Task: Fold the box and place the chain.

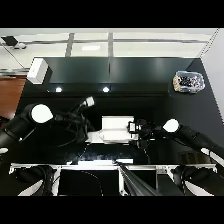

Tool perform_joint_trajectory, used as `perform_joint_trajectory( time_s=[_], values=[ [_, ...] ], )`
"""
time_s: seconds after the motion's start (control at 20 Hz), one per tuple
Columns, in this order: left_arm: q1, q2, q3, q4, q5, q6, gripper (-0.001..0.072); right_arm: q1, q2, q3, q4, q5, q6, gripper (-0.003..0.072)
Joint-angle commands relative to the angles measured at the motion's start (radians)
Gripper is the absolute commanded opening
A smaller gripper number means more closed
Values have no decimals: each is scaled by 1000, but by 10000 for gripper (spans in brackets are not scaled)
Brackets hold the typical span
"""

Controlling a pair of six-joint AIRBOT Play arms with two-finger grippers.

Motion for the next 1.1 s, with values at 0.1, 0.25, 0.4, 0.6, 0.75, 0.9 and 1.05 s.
perform_joint_trajectory(
  time_s=[0.1,0.25,0.4,0.6,0.75,0.9,1.05],
  values=[
    [-48,-17,-113,-31,136,335,705,1,-1,0,1,0,0,200],
    [-94,-64,-112,-28,286,370,695,1,-1,0,1,0,0,200],
    [-119,-106,-83,6,257,442,687,1,-1,0,1,0,0,200],
    [-120,-113,-78,-13,253,439,487,1,-1,0,1,0,0,200],
    [-126,-114,-79,-61,254,439,323,1,-1,0,1,0,0,200],
    [-142,-119,-79,-84,243,439,255,1,-1,0,1,0,0,200],
    [-163,-135,-79,-104,243,438,255,1,-1,0,1,0,0,200]
  ],
)
